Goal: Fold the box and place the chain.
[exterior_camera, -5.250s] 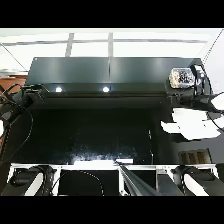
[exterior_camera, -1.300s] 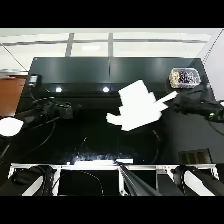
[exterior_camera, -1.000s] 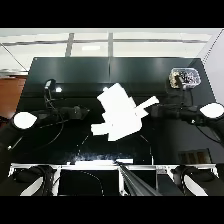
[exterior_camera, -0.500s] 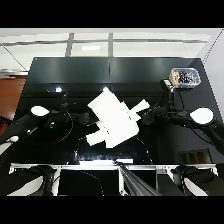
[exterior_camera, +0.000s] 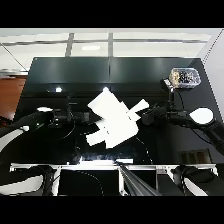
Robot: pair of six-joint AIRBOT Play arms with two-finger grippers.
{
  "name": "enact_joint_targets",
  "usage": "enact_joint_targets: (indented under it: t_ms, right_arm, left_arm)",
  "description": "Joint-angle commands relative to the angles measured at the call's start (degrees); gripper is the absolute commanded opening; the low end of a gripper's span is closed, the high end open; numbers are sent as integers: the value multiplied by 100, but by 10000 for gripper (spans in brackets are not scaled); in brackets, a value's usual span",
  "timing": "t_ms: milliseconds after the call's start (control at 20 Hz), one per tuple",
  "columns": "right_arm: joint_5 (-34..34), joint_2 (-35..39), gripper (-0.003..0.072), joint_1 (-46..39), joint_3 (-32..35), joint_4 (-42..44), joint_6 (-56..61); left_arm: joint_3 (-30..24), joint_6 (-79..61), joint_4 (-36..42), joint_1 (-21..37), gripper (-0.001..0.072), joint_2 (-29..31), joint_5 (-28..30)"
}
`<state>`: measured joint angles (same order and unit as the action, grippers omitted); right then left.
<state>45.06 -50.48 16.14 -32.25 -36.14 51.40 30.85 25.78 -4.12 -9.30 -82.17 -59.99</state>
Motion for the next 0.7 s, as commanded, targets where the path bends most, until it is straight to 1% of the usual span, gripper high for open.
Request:
enact_joint_targets:
  t_ms: [0,200,250,450,550,600,650]
  right_arm:
    - [76,4,40,4,2,57,4]
    - [109,4,40,4,0,57,9]
    - [109,4,40,4,0,55,22]
    - [107,4,40,4,0,52,24]
    - [103,4,40,4,0,55,24]
    - [103,4,41,4,0,55,24]
    - [103,4,40,4,0,55,24]
  left_arm:
    - [254,-710,269,0,710,-487,-649]
    - [516,-1644,229,-4,710,-887,-1598]
    - [546,-1790,138,2,710,-925,-1672]
    - [551,-1987,-157,20,702,-931,-1631]
    - [551,-1987,-380,20,670,-931,-1609]
    - [551,-1989,-501,22,586,-931,-1593]
    - [553,-1989,-603,22,521,-931,-1569]
